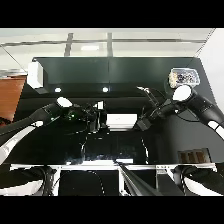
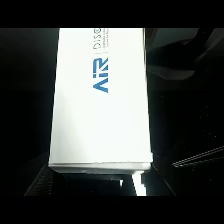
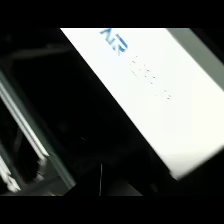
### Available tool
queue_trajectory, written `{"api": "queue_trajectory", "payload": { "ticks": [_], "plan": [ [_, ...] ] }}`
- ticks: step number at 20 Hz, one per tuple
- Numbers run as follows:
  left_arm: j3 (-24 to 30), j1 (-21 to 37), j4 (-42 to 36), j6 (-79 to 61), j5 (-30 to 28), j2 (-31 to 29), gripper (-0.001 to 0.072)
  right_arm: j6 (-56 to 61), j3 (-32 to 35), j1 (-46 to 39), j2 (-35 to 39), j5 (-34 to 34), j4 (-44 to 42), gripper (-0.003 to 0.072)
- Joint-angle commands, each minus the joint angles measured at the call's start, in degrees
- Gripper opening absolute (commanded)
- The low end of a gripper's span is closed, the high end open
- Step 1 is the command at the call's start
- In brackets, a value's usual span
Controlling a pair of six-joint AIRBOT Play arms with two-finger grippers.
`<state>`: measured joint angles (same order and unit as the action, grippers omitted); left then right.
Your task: Fold the box and place the chain.
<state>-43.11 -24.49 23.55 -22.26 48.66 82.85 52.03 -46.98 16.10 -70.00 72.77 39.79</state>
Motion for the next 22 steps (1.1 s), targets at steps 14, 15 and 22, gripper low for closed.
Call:
{"api": "queue_trajectory", "payload": {
  "ticks": [14,15,22],
  "plan": [
    [0.0,0.0,0.0,0.0,0.0,0.0,0.0487,7.9,8.3,1.1,-3.8,-20.6,-12.5,0.0011],
    [0.0,0.0,0.0,0.0,0.0,0.0,0.0487,7.8,8.3,1.1,-3.8,-20.7,-12.2,0.0011],
    [0.0,0.0,-0.2,0.1,0.0,0.0,0.0487,6.2,6.5,-0.4,-1.8,-17.4,-11.6,0.0011]
  ]
}}
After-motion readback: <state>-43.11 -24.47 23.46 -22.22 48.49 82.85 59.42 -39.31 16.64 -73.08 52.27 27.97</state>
